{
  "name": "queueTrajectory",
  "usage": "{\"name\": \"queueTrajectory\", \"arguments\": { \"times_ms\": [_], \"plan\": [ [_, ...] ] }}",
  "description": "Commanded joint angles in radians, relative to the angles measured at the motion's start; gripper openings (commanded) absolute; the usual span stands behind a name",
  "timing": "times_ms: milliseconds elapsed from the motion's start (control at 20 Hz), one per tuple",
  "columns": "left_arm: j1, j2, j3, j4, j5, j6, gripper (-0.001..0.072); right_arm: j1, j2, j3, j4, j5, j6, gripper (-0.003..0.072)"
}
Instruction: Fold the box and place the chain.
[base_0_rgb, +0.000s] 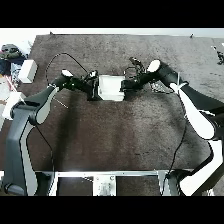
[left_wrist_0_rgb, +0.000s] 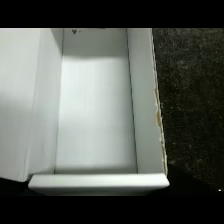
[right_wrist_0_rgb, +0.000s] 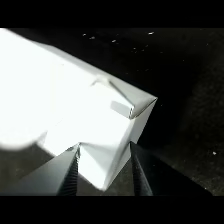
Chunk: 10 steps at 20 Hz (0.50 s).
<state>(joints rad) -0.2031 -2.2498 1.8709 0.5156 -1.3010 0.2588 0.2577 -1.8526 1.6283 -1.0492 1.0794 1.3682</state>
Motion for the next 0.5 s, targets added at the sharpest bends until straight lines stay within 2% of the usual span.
{"name": "queueTrajectory", "arguments": {
  "times_ms": [0, 150, 450],
  "plan": [
    [0.001, -0.001, 0.0, 0.0, -0.001, 0.0, 0.0487, 0.05, -0.059, 0.077, -0.122, 0.039, 0.104, 0.0368],
    [0.0, -0.001, 0.0, 0.0, 0.0, 0.0, 0.0487, 0.09, -0.074, 0.118, -0.267, 0.038, 0.216, 0.0368],
    [0.0, -0.001, 0.0, 0.0, 0.0, 0.0, 0.0487, 0.135, -0.074, 0.13, -0.419, 0.042, 0.426, 0.0355]
  ]
}}
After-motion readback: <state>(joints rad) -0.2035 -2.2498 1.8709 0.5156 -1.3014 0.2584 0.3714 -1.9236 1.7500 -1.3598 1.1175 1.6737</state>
